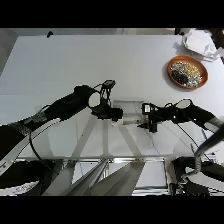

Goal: Fold the box and place the chain.

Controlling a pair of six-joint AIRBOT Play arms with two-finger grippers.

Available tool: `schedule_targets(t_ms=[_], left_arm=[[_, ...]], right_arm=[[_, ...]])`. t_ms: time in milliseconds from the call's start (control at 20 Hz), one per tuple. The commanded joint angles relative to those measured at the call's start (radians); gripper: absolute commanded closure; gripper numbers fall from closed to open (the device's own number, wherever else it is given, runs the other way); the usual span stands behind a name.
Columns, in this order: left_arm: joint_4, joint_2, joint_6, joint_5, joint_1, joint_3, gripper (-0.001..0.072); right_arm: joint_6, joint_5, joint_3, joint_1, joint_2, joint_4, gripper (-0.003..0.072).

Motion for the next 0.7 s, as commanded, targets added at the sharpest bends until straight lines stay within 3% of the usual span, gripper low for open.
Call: schedule_targets(t_ms=[0, 200, 250, 650], left_arm=[[0.042, -0.053, -0.07, -0.076, -0.026, 0.053, 0.0273], [0.063, -0.115, -0.116, -0.118, -0.053, 0.119, 0.0283], [0.064, -0.126, -0.129, -0.122, -0.055, 0.132, 0.0329], [0.13, -0.159, -0.37, -0.084, -0.063, 0.138, 0.0337]], right_arm=[[0.0, 0.0, 0.0, 0.0, 0.0, 0.0, 0.0302], [0.0, 0.0, 0.0, 0.0, 0.0, 0.0, 0.0302], [0.0, 0.0, 0.0, 0.0, 0.0, 0.0, 0.0302], [0.0, 0.0, 0.0, 0.0, 0.0, 0.0, 0.0302]])
